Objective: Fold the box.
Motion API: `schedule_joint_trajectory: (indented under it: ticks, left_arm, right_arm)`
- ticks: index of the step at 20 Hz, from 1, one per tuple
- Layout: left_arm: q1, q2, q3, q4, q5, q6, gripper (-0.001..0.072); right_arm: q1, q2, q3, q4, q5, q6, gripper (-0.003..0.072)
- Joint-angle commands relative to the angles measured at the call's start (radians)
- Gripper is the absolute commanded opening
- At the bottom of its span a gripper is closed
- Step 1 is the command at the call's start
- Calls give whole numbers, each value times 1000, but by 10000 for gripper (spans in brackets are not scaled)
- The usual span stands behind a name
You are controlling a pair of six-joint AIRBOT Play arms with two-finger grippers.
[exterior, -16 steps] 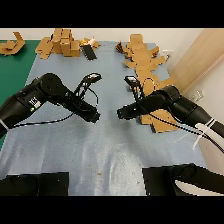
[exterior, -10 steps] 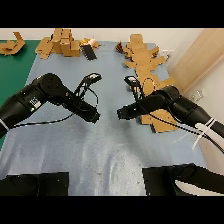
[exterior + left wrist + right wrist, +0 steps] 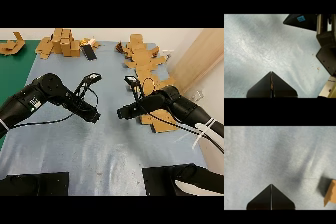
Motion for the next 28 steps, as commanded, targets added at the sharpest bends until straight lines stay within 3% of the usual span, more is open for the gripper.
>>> schedule_joint_trajectory:
  ticks: [1, 8, 9, 11, 12, 15, 17, 22, 28]
  left_arm:
    - [0, 0, 0, 0, 0, 1, 11]
    - [-1, 0, 0, 0, 0, 1, 11]
    - [0, 0, 0, 0, 1, 1, 11]
    - [-1, 0, 0, -5, 11, 1, 11]
    - [-1, 0, 0, -6, 16, 1, 11]
    - [-1, 0, 0, -7, 27, 1, 11]
    - [-1, 0, 0, -8, 32, 1, 11]
    - [-1, 0, 0, -7, 38, 1, 11]
    - [-1, 0, 0, -8, 80, 1, 11]
  right_arm:
    - [0, 0, 0, 37, 12, 13, 5]
    - [0, -1, 0, 97, 6, 35, 18]
    - [-7, 0, 7, 53, 4, 59, 127]
    - [-73, 0, 61, -127, -88, 183, 429]
    - [-121, 0, 97, -221, -156, 195, 483]
    - [-340, 0, 205, -437, -379, 187, 483]
    - [-510, 0, 240, -446, -434, 110, 483]
    - [-863, -8, 243, -440, -425, -63, 518]
    - [-1031, -122, 243, -288, -364, -215, 519]
